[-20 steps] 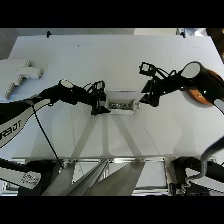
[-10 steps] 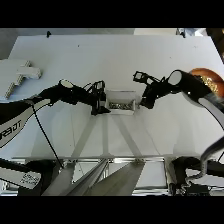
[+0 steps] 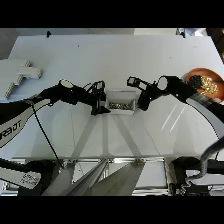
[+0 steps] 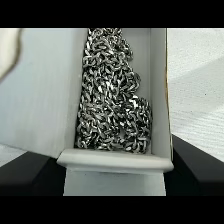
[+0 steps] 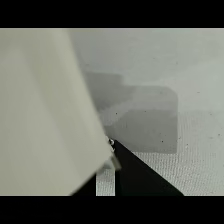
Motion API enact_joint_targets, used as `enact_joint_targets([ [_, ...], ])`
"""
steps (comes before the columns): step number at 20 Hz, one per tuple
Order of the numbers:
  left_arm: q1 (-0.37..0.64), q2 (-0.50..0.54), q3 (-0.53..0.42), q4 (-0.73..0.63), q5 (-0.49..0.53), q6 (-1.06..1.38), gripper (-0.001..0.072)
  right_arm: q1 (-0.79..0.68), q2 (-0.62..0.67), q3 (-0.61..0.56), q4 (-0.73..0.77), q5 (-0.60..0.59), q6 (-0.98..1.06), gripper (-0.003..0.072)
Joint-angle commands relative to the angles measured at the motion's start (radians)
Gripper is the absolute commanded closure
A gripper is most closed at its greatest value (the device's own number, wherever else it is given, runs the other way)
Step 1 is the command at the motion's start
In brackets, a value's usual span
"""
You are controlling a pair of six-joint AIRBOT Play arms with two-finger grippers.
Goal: Fold the box and place the chain.
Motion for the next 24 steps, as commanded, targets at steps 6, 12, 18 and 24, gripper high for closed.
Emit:
enact_joint_targets([
  [6, -0.001, 0.001, 0.0, 0.0, 0.0, 0.0, 0.0254, 0.007, 0.1, -0.001, -0.056, 0.141, 0.097, 0.0674],
  [12, -0.001, 0.001, 0.0, 0.0, 0.0, 0.0, 0.0254, 0.007, 0.3, -0.001, 0.116, 0.102, 0.088, 0.0674],
  [18, -0.001, 0.001, 0.0, 0.0, 0.0, 0.0, 0.0254, 0.072, 0.314, -0.001, 0.396, 0.021, -0.071, 0.0673],
  [24, -0.001, 0.001, 0.0, 0.0, 0.0, 0.0, 0.0254, 0.087, 0.314, -0.001, 0.389, -0.038, -0.069, 0.0319],
])
